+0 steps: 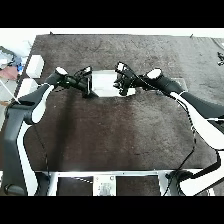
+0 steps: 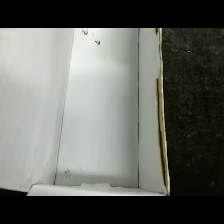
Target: Fold the box and place the chain.
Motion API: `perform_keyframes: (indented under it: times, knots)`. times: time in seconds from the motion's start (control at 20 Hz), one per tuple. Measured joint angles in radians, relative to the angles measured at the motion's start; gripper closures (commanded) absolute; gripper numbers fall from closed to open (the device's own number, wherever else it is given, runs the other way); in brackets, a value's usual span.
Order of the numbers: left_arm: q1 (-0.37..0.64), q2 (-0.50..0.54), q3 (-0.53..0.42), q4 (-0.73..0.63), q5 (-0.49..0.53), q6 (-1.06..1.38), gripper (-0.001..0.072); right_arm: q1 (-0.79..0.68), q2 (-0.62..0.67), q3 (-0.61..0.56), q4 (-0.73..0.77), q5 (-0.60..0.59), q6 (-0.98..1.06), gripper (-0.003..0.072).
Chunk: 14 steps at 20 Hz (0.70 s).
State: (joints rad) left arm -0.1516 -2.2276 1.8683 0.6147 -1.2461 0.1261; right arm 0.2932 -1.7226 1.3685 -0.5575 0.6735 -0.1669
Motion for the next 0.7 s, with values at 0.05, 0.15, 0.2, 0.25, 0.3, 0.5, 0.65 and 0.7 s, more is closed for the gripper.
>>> perform_keyframes:
  times: [0.05, 0.15, 0.2, 0.25, 0.3, 0.5, 0.65, 0.7]
  knots:
    - [0.000, 0.000, 0.000, 0.008, 0.002, 0.012, 0.0643, 0.000, 0.000, 0.000, 0.004, -0.006, -0.007, 0.0482]
    - [0.000, 0.001, 0.000, 0.022, 0.004, 0.029, 0.0643, 0.000, 0.000, 0.000, 0.011, -0.018, -0.016, 0.0483]
    - [0.000, 0.002, 0.000, 0.026, 0.004, 0.034, 0.0642, 0.000, 0.000, 0.000, 0.014, -0.021, -0.017, 0.0483]
    - [0.000, 0.002, 0.000, 0.031, 0.005, 0.039, 0.0635, 0.000, 0.000, 0.000, 0.017, -0.024, -0.018, 0.0482]
    - [0.000, 0.002, 0.000, 0.034, 0.007, 0.042, 0.0635, 0.000, 0.000, 0.000, 0.018, -0.026, -0.020, 0.0483]
    - [0.000, 0.002, 0.000, 0.042, 0.011, 0.048, 0.0636, 0.000, -0.002, 0.000, 0.022, -0.043, -0.024, 0.0676]
    - [-0.001, 0.002, 0.000, 0.046, 0.012, 0.049, 0.0637, 0.000, -0.002, 0.000, 0.036, -0.089, -0.035, 0.0676]
    - [-0.001, 0.002, 0.000, 0.047, 0.013, 0.049, 0.0636, 0.000, -0.003, 0.000, 0.047, -0.100, -0.052, 0.0676]
